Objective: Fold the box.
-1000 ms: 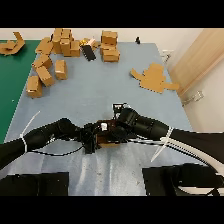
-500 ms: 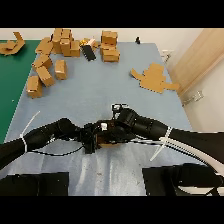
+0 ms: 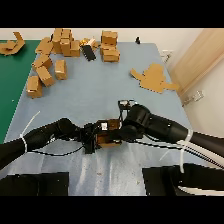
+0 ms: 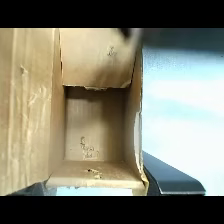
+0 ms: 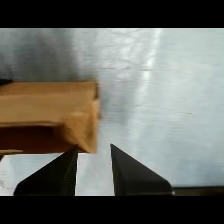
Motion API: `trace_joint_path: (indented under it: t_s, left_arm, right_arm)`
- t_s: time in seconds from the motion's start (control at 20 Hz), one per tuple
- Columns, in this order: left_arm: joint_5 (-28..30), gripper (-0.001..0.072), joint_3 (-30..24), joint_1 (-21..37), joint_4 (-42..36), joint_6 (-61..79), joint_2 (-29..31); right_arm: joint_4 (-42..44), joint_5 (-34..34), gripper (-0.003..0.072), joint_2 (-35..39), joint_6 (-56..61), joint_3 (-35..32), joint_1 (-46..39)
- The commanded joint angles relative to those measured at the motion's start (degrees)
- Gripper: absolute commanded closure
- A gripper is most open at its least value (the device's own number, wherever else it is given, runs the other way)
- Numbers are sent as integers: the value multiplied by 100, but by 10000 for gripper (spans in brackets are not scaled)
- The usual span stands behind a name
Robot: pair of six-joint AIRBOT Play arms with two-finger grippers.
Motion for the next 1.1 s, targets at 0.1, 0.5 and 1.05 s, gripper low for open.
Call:
trace_joint_path:
  t_s: [0.1, 0.5, 1.05]
  left_arm:
    - [-7, 208, 2, 2, 7, 0, -2]
    - [-7, 209, 2, 2, 4, -2, -2]
    - [-7, 209, 2, 0, 4, -2, -2]
  right_arm:
    - [-791, -1108, 456, 695, 125, -24, -328]
    - [450, 721, 132, 1370, -728, -691, -1370]
    - [942, 2024, 131, 4, -861, -752, -459]
